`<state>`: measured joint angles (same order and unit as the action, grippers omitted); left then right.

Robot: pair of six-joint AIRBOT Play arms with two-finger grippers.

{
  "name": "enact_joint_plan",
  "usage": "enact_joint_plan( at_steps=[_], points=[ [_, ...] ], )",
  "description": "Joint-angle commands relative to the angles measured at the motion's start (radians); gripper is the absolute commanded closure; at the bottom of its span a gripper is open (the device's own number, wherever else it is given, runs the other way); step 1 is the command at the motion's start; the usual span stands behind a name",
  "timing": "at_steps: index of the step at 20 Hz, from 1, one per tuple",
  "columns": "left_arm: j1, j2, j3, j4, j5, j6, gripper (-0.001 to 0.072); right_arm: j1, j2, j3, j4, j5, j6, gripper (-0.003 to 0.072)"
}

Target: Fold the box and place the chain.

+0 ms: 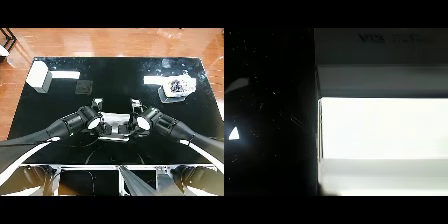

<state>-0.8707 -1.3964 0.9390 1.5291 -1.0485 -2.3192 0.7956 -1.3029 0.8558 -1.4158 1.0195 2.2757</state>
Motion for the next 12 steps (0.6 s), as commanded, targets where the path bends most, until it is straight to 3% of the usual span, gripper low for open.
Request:
enact_joint_plan(
  at_steps=[1,12],
  points=[
    [0.001,0.000,0.000,0.000,0.000,0.000,0.0692,0.005,-0.034,0.037,-0.028,0.025,0.018,0.0437],
    [0.001,0.000,0.000,0.000,0.001,0.000,0.0691,0.004,-0.081,0.052,-0.034,0.030,0.034,0.0443]
  ],
)
